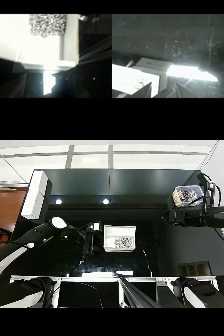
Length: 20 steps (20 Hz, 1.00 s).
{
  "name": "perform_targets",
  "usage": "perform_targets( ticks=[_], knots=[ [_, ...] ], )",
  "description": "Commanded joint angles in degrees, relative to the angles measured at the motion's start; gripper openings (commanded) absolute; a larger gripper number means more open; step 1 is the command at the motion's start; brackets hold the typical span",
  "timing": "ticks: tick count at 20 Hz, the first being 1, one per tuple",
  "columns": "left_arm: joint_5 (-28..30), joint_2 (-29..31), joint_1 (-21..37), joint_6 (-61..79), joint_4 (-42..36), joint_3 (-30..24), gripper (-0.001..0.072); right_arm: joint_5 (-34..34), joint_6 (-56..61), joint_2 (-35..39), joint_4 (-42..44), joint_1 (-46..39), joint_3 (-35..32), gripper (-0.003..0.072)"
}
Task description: Fold the box and place the chain.
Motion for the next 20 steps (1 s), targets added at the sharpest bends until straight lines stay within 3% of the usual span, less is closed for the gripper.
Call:
perform_targets(
  ticks=[1, 20],
  knots=[
    [0.28, -0.48, -1.42, 0.20, -0.24, 0.13, 0.0703, 0.24, -0.02, 0.04, 0.07, 0.00, -0.02, 0.0354],
    [2.49, -2.14, -1.68, -0.02, -1.66, 2.19, 0.0701, 0.20, -0.04, 0.04, 0.28, 0.00, -0.02, 0.0354]
  ],
)
